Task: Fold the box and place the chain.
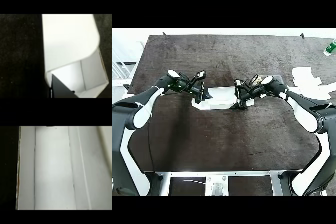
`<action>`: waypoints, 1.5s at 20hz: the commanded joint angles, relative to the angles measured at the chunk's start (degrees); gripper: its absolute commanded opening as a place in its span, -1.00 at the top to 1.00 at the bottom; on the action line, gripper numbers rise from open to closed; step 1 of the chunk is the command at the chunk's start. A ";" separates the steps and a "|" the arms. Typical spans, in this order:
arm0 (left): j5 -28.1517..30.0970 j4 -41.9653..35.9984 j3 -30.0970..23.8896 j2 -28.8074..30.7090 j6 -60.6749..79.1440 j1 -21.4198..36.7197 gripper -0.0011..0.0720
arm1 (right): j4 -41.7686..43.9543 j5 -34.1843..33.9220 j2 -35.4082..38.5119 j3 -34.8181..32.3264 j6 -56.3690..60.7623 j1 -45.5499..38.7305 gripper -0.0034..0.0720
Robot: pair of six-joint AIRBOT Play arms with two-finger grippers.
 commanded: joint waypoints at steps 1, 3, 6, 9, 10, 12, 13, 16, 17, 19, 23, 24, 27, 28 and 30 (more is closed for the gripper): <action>0.04 0.00 0.07 0.02 0.00 0.07 0.92 | -0.07 -0.04 0.02 0.02 0.00 0.09 -0.92; 0.04 0.00 0.07 0.02 0.00 0.07 0.92 | -0.07 -0.22 0.02 0.02 0.00 0.09 -0.92; 0.04 0.00 0.07 0.02 0.00 0.07 0.92 | -0.52 -0.22 0.02 0.02 0.00 0.09 -0.92; 0.02 0.00 0.04 0.02 0.00 0.07 0.92 | -1.53 -0.20 -0.39 0.00 1.11 0.09 -0.92; 0.04 0.00 0.07 0.02 0.00 0.07 0.92 | -1.44 -0.20 -0.57 0.00 1.07 0.09 -0.92; 0.04 0.00 0.07 0.02 0.00 0.07 0.92 | 0.42 -0.20 -0.59 0.02 0.90 0.09 -0.92; 0.02 0.00 0.07 0.02 0.00 0.07 0.92 | 1.25 -0.22 -0.59 0.02 0.81 0.09 -0.92; 0.04 0.00 0.07 0.02 0.00 0.07 0.92 | 1.14 -0.20 -0.63 0.02 0.83 0.04 -0.79; 0.02 0.00 0.07 0.02 0.00 0.07 0.92 | 1.14 -0.20 -0.63 0.02 0.85 0.04 -0.67; 0.04 0.00 0.07 0.02 0.00 0.07 0.92 | 0.98 -0.20 -0.63 0.02 0.85 0.07 -0.63; 0.04 0.00 0.07 0.02 0.00 0.07 0.92 | 0.98 -0.20 -0.63 0.02 0.85 0.07 -0.63; 0.04 0.00 0.07 0.02 0.00 0.07 0.92 | 0.98 -0.20 -0.63 0.02 0.85 0.07 -0.63; 0.04 0.00 0.07 0.02 0.00 0.07 0.92 | 1.03 -0.20 -0.63 0.02 0.85 0.07 -0.63; 0.04 0.00 0.07 0.02 0.00 0.07 0.92 | 1.03 -0.20 -0.63 0.02 0.85 0.07 -0.63; 0.04 0.00 0.07 0.02 0.00 0.07 0.92 | 1.03 -0.15 -0.63 0.02 0.87 0.07 -0.63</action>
